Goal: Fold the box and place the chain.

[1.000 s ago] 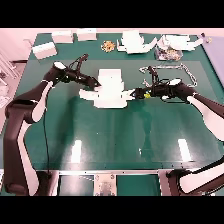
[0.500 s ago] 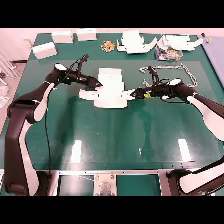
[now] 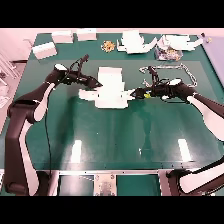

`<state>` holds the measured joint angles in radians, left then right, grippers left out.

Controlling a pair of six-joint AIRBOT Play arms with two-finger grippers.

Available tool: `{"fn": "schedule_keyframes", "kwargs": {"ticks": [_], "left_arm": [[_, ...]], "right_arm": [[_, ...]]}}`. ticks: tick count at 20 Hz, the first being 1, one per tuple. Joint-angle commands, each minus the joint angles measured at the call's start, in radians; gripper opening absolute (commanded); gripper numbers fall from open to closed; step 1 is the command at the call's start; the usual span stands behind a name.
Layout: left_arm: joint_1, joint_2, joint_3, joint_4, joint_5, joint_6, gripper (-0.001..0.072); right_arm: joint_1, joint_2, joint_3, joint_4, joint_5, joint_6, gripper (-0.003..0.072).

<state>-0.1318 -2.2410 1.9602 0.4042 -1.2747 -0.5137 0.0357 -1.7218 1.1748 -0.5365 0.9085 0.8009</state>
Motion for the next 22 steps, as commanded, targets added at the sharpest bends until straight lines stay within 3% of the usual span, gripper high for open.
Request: {"fn": "schedule_keyframes", "kwargs": {"ticks": [1, 5, 12, 13, 14, 15, 16, 18, 22], "left_arm": [[0.000, -0.009, 0.001, -0.018, -0.019, 0.032, 0.0175], [0.000, -0.013, 0.001, -0.032, -0.020, 0.126, 0.0021], [0.000, -0.013, -0.012, -0.052, -0.054, 0.468, 0.0017], [0.000, -0.013, -0.023, -0.053, -0.062, 0.513, 0.0015], [0.000, -0.013, -0.031, -0.054, -0.074, 0.552, 0.0014], [0.000, -0.013, -0.032, -0.053, -0.080, 0.571, 0.0014], [0.000, -0.013, -0.032, -0.053, -0.088, 0.584, 0.0014], [0.001, -0.013, -0.037, -0.054, -0.108, 0.628, 0.0014], [0.003, -0.010, -0.089, -0.141, -0.112, 0.744, 0.0014]], "right_arm": [[0.000, 0.000, 0.001, 0.000, 0.000, -0.001, 0.0003], [0.000, 0.000, 0.001, 0.000, 0.002, 0.000, 0.0004], [0.000, 0.000, 0.000, 0.003, 0.045, 0.003, 0.0006], [-0.002, 0.000, 0.002, 0.004, 0.040, 0.003, 0.0038], [-0.006, 0.000, 0.005, 0.008, 0.041, 0.003, 0.0262], [-0.011, 0.000, 0.009, 0.025, 0.040, -0.003, 0.0316], [-0.016, 0.000, 0.016, 0.046, 0.037, -0.022, 0.0324], [-0.036, 0.002, 0.042, 0.089, 0.038, -0.047, 0.0437], [-0.103, 0.004, 0.089, 0.162, 0.038, -0.088, 0.0439]]}}
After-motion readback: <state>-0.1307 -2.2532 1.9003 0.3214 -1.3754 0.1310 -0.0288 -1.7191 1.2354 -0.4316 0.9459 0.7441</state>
